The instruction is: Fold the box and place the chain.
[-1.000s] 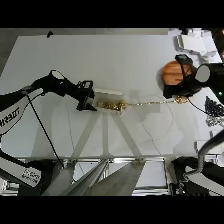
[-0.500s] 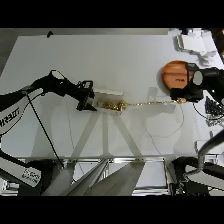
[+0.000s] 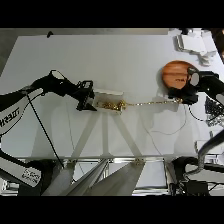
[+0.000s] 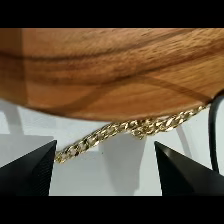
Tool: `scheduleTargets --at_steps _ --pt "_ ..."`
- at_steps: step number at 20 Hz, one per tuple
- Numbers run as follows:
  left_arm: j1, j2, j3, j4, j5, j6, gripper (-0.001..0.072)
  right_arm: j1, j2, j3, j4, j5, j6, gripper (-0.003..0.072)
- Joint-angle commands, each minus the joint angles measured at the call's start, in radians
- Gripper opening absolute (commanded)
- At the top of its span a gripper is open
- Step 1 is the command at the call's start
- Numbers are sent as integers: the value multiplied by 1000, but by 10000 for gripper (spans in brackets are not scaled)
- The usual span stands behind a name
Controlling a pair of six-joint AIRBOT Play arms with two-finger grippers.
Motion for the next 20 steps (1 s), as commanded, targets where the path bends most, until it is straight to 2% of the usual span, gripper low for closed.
scheduleTargets --at_steps 1,3,8,9,10,11,12,16,20 --pt "1 1 0 0 0 0 56 -27 -8 0 6 -53 24 583" --pt "1 1 0 0 0 0 56 -27 -13 -1 6 -75 24 538" --pt "1 1 0 0 0 0 56 -27 -43 -26 6 -66 24 517" --pt "1 1 0 0 0 0 56 -27 -43 -30 6 -62 22 489" --pt "1 1 0 0 0 0 56 -27 -42 -30 5 -56 16 326" --pt "1 1 0 0 0 0 56 -23 -37 -30 5 -48 16 82" --pt "1 1 0 0 0 0 56 -18 -29 -30 4 -43 13 11" --pt "1 1 0 0 0 0 56 29 44 -30 5 -44 -43 11" --pt "1 1 0 0 0 0 56 146 169 -30 21 -22 -100 11"
